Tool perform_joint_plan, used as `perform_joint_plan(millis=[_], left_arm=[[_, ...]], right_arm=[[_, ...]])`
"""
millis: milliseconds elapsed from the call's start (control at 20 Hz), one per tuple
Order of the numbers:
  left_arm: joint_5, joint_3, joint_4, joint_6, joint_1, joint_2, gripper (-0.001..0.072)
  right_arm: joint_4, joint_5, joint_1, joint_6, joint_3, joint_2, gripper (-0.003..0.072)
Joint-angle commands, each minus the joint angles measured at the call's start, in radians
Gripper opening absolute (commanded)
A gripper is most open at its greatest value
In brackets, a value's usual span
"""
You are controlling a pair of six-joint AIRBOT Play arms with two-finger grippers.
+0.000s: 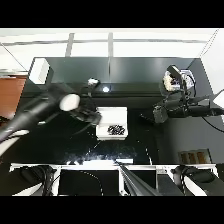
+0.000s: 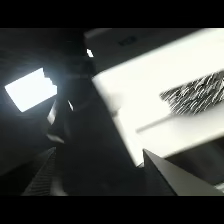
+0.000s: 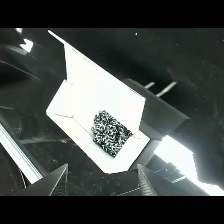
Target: Fold the box and place the chain.
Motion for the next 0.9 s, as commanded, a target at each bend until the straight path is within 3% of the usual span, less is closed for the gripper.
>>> perform_joint_plan(millis=[0, 50, 150, 200, 250, 350, 400, 600, 750, 850], left_arm=[[0.086, -0.133, -0.198, 0.376, 0.238, 0.198, 0.0598], [0.135, -0.209, -0.428, 0.543, 0.348, 0.230, 0.0598], [0.103, -0.356, -0.887, 1.003, 0.511, 0.243, 0.0598], [0.083, -0.426, -1.027, 1.156, 0.564, 0.234, 0.0597], [0.079, -0.479, -1.076, 1.239, 0.589, 0.221, 0.0598], [0.087, -0.544, -1.046, 1.440, 0.588, 0.179, 0.0627], [0.088, -0.558, -1.025, 1.568, 0.581, 0.154, 0.0700], [0.137, -0.558, -0.945, 1.918, 0.539, 0.047, 0.0700], [0.264, -0.544, -0.760, 1.980, 0.458, -0.013, 0.0700], [0.266, -0.520, -0.728, 2.024, 0.412, -0.051, 0.0700]], right_arm=[[-0.001, -0.004, -0.004, 0.003, 0.001, 0.002, 0.0506], [-0.001, -0.010, -0.004, 0.003, 0.001, 0.002, 0.0507], [-0.001, -0.013, -0.003, -0.001, 0.001, 0.002, 0.0506], [-0.002, -0.012, -0.003, -0.002, 0.001, 0.002, 0.0506], [-0.002, -0.010, -0.003, -0.002, 0.001, 0.002, 0.0506], [-0.002, 0.000, -0.003, -0.002, 0.001, 0.002, 0.0506], [-0.003, 0.004, -0.003, -0.001, 0.001, 0.002, 0.0506], [-0.017, 0.005, -0.003, -0.001, 0.001, 0.002, 0.0506], [-0.017, 0.003, -0.003, -0.001, 0.001, 0.002, 0.0506], [-0.016, 0.000, -0.003, 0.000, 0.001, 0.002, 0.0506]])
